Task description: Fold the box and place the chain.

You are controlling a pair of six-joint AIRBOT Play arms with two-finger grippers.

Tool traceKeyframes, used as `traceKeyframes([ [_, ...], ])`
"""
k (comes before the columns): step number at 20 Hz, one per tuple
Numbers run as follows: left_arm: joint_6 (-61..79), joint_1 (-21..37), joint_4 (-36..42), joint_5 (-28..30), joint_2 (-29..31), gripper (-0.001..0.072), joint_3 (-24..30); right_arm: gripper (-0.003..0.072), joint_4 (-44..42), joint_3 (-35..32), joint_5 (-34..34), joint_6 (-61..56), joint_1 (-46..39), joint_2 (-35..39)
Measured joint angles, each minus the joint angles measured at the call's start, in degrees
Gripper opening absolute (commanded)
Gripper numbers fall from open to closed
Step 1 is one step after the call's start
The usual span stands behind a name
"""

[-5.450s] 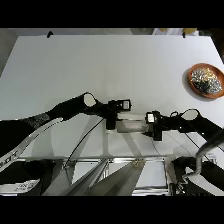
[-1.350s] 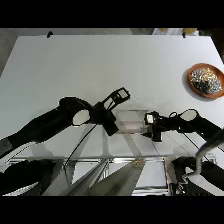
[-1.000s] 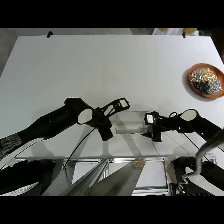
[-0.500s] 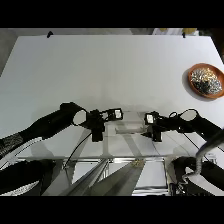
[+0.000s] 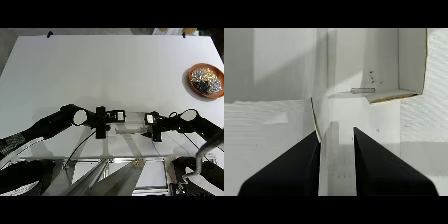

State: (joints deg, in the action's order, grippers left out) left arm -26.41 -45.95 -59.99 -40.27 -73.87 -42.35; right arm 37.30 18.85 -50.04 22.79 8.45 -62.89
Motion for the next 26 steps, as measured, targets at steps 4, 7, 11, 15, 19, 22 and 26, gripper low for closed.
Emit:
traceKeyframes([
  [4,2.5,-1.1,1.9,0.1,-0.5,0.02,0.3,0.0342,0.0,0.0,0.0,0.0,0.0,0.0],
  [7,4.3,-1.4,3.0,1.6,-0.6,0.0174,0.4,0.0342,0.0,0.0,0.0,0.0,0.0,0.0],
  [11,5.2,-1.7,4.4,3.6,-0.8,0.0079,0.4,0.0342,0.0,0.0,0.0,-0.1,0.0,0.0],
  [15,5.5,-2.5,6.8,4.5,-1.8,0.0079,0.4,0.0342,0.0,0.0,0.0,-0.1,0.0,0.0],
  [19,5.9,-3.3,7.8,4.9,-2.5,0.0089,0.4,0.0342,0.0,0.0,0.0,0.0,0.0,0.0],
  [22,6.1,-3.5,8.0,5.1,-2.7,0.0089,0.4,0.0342,0.0,0.0,0.0,0.0,0.0,0.0],
  [26,7.1,-4.3,10.2,6.5,-2.8,0.0089,0.4,0.0342,0.0,0.0,0.0,0.0,0.0,0.0],
])
